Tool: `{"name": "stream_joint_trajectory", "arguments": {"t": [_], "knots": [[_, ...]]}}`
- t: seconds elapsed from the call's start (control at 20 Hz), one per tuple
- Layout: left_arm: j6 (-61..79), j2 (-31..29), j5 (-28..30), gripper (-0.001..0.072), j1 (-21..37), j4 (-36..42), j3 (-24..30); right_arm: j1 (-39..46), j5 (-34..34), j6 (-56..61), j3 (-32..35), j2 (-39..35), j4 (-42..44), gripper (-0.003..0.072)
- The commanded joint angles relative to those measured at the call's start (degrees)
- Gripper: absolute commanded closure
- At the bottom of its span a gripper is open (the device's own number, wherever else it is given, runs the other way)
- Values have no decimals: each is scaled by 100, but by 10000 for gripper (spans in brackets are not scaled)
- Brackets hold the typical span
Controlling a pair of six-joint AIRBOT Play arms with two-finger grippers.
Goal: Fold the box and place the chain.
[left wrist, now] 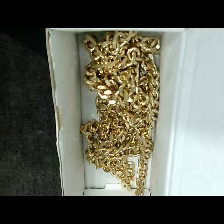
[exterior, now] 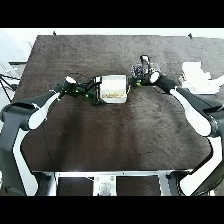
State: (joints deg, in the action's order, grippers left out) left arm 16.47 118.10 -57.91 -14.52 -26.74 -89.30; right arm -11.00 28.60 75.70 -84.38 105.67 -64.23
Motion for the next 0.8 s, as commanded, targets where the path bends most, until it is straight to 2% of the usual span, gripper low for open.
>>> {"name": "stream_joint_trajectory", "arguments": {"t": [0.0, 0.4, 0.6, 0.75], "knots": [[2, 0, 4, 360, -2, 0, -2, -44, 249, -208, -7, -684, -59, 676], [2, 0, 2, 360, -2, 0, -2, -455, 1045, -98, -4, -2697, -1178, 676], [2, 0, 2, 359, -2, 0, -2, -848, 1051, -94, -2, -3215, -1250, 676], [2, 0, 2, 360, -2, 0, -2, -1185, 1093, -96, -2, -3329, -1252, 676]]}}
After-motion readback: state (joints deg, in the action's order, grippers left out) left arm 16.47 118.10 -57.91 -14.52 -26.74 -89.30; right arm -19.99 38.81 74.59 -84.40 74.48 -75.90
